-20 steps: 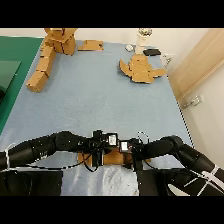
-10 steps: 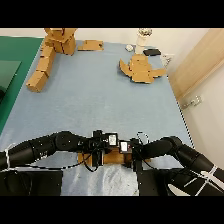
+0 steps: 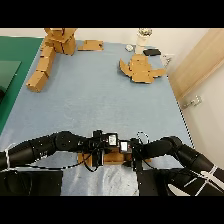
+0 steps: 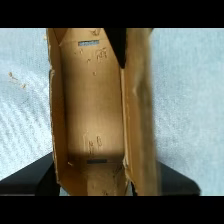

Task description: Fold the box.

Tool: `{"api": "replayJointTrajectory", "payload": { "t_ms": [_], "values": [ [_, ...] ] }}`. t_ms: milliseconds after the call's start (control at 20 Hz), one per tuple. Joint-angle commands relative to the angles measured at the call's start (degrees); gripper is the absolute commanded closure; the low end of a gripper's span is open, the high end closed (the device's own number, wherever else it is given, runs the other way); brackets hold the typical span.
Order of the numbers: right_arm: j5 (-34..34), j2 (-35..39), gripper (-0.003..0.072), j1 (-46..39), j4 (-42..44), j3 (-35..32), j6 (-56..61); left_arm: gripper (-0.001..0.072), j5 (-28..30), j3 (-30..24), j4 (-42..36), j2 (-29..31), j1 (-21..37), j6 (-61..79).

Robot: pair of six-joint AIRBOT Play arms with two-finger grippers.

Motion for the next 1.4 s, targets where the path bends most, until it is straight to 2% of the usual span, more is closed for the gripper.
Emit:
{"api": "replayJointTrajectory", "payload": {
  "t_ms": [0, 1150, 1200, 1250, 1300, 1350],
  "values": [
    [0.0, 0.0, 0.0177, 0.1, 0.0, 0.0, 0.0, 0.0696, 0.0, 0.1, 0.0, 0.0, 0.0, 0.0],
    [0.0, 0.0, 0.0177, 0.1, 0.0, 0.1, 0.0, 0.0693, -1.1, 0.1, 0.0, -0.1, 0.0, 0.0],
    [0.0, 0.0, 0.0177, 0.1, -0.1, 0.1, 0.0, 0.0651, -1.0, 0.1, 0.1, -0.1, 0.0, 0.0],
    [0.0, 0.0, 0.0177, 0.0, -0.1, 0.1, 0.0, 0.0346, -1.0, 0.1, 0.0, -0.1, 0.0, 0.0],
    [0.0, 0.0, 0.0177, 0.1, -0.1, 0.1, 0.0, 0.0218, -0.9, 0.1, 0.1, -0.1, 0.0, -1.0],
    [0.0, 0.0, 0.0177, 0.1, -0.1, 0.1, 0.0, 0.0234, -0.9, 0.1, 0.2, -0.1, 0.0, -1.6]
  ]
}}
